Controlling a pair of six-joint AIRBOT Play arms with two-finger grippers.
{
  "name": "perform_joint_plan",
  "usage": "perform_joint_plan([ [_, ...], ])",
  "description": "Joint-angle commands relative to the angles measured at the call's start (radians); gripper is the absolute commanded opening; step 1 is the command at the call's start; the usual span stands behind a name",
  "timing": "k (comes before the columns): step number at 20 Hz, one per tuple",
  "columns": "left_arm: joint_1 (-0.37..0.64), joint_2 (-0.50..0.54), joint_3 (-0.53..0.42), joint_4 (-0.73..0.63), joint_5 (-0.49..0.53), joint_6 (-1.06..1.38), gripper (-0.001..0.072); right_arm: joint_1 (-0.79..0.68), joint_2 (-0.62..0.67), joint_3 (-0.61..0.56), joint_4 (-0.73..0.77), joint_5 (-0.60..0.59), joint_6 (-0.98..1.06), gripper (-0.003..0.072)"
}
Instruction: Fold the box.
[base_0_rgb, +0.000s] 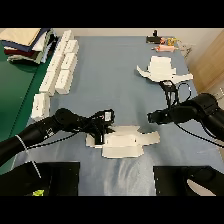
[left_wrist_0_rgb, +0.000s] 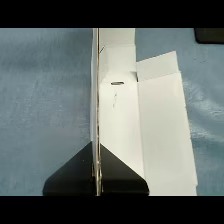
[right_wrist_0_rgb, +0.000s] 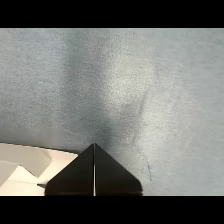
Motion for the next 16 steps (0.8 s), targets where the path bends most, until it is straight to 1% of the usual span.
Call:
perform_joint_plan([
  [1,-0.001,-0.002,-0.009,0.006,-0.04,-0.001,0.0013,0.001,0.001,0.001,0.005,-0.009,0.0,0.0001],
  [7,0.0,-0.002,-0.011,0.007,-0.042,-0.001,0.0014,0.001,0.001,0.001,0.022,-0.072,-0.002,0.0001],
  [9,-0.001,-0.002,-0.011,0.007,-0.042,0.0,0.0013,0.002,0.01,0.001,0.084,-0.114,-0.06,0.0],
  [11,-0.001,-0.002,-0.011,0.007,-0.042,0.0,0.0013,0.007,0.045,0.001,0.186,-0.151,-0.108,0.0],
  [14,-0.001,-0.002,-0.011,0.007,-0.042,0.0,0.0013,0.111,0.134,-0.003,0.206,-0.232,-0.112,-0.0001],
  [16,-0.001,-0.002,-0.011,0.007,-0.042,0.0,0.0013,0.23,0.18,-0.017,0.23,-0.279,-0.105,-0.0001],
])
